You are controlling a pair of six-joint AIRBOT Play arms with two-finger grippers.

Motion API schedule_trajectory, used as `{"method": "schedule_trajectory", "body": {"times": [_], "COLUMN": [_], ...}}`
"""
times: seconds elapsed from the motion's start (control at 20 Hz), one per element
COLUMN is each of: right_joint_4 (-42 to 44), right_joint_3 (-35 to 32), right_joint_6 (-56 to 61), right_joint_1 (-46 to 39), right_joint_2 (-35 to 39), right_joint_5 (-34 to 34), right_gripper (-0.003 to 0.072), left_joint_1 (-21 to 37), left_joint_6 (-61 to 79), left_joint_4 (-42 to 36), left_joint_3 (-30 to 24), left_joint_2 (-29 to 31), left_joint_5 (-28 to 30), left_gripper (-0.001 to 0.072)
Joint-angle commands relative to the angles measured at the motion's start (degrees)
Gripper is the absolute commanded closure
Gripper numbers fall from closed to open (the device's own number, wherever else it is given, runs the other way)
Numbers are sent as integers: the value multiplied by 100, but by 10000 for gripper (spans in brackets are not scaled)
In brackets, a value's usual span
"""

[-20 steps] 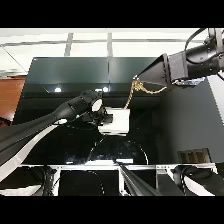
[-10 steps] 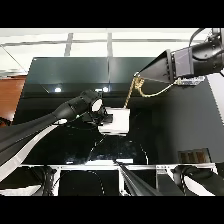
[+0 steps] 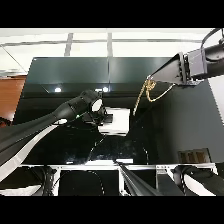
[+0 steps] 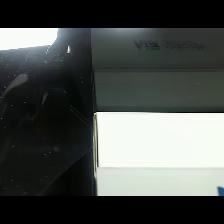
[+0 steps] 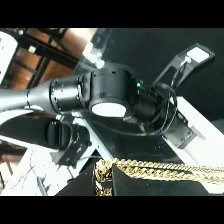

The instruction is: Fold the box and place the chain.

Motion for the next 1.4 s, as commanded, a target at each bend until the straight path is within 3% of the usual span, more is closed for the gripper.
{"method": "schedule_trajectory", "body": {"times": [0.0,0.35,0.75,1.15,1.35], "right_joint_4": [343,986,-695,-682,-785], "right_joint_3": [2,0,-109,-1827,-2533], "right_joint_6": [26,-127,-4,-13,-59], "right_joint_1": [-17,166,682,876,1250], "right_joint_2": [4,2,-11,-11,-11], "right_joint_5": [199,83,-59,-728,-1449], "right_gripper": [669,669,669,668,667], "left_joint_1": [2,2,2,2,2], "left_joint_6": [2,2,2,2,2], "left_joint_4": [2,2,2,2,4], "left_joint_3": [2,2,2,2,2], "left_joint_2": [4,4,4,4,4], "left_joint_5": [0,0,-2,0,0], "left_gripper": [680,680,680,680,680]}}
